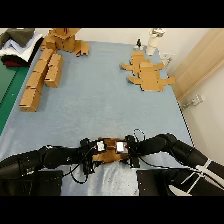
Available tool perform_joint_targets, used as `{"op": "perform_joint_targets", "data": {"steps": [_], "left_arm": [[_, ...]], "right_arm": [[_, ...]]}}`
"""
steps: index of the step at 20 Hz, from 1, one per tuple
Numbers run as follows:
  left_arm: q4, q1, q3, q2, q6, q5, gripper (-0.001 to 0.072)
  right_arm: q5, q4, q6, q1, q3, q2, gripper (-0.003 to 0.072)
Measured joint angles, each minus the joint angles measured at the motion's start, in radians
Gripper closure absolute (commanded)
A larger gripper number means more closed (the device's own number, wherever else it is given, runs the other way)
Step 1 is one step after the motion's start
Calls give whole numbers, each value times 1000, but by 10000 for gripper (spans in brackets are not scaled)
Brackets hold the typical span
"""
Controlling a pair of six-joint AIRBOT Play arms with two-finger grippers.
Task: Fold the box.
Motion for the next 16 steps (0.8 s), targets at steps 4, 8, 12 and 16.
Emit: {"op": "perform_joint_targets", "data": {"steps": [4, 8, 12, 16], "left_arm": [[2, 0, 0, 0, 0, 1, 676], [29, 0, 0, 2, 1, -4, 677], [81, 5, 0, 26, -9, -7, 677], [159, 93, 0, 101, -121, -52, 677]], "right_arm": [[0, 0, -1, 0, 0, 0, 202], [0, 0, -2, 0, 0, 0, 202], [0, 0, -1, 0, 0, 0, 202], [0, 1, 1, 0, 0, 0, 202]]}}
